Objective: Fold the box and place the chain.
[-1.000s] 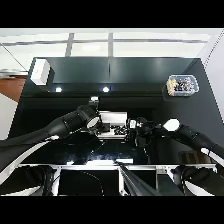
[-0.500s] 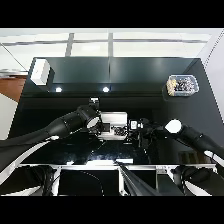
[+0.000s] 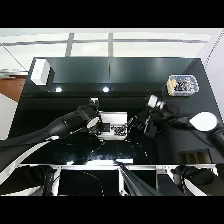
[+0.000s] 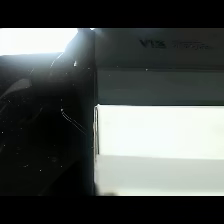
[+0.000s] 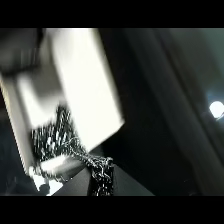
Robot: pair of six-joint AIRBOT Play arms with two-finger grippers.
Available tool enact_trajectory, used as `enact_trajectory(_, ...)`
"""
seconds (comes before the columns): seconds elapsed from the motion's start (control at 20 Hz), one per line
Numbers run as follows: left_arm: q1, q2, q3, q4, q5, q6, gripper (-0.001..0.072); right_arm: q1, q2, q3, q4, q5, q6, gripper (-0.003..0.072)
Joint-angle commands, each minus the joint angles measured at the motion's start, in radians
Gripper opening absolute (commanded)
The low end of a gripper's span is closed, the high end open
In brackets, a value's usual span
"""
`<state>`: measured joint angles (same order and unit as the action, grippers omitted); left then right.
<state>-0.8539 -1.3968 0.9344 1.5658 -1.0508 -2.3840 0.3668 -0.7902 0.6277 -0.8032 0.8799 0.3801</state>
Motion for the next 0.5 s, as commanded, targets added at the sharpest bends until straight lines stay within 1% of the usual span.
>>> enact_trajectory(0.0,0.000,0.000,0.000,0.000,0.000,0.000,0.0027,-0.024,0.037,0.194,0.008,0.196,0.146,0.0040)
enact_trajectory(0.1,0.000,0.000,0.000,0.000,0.004,-0.001,0.0027,-0.024,0.037,0.294,0.085,0.246,0.167,0.0040)
enact_trajectory(0.2,0.000,0.000,0.000,0.000,0.003,-0.003,0.0027,-0.023,0.036,0.359,0.184,0.236,0.167,0.0040)
enact_trajectory(0.35,0.000,0.000,0.000,0.000,0.003,-0.003,0.0027,-0.023,0.035,0.386,0.293,0.208,0.166,0.0040)
enact_trajectory(0.45,0.000,0.000,0.000,0.000,0.003,-0.003,0.0027,-0.014,0.020,0.385,0.307,0.224,0.167,0.0040)
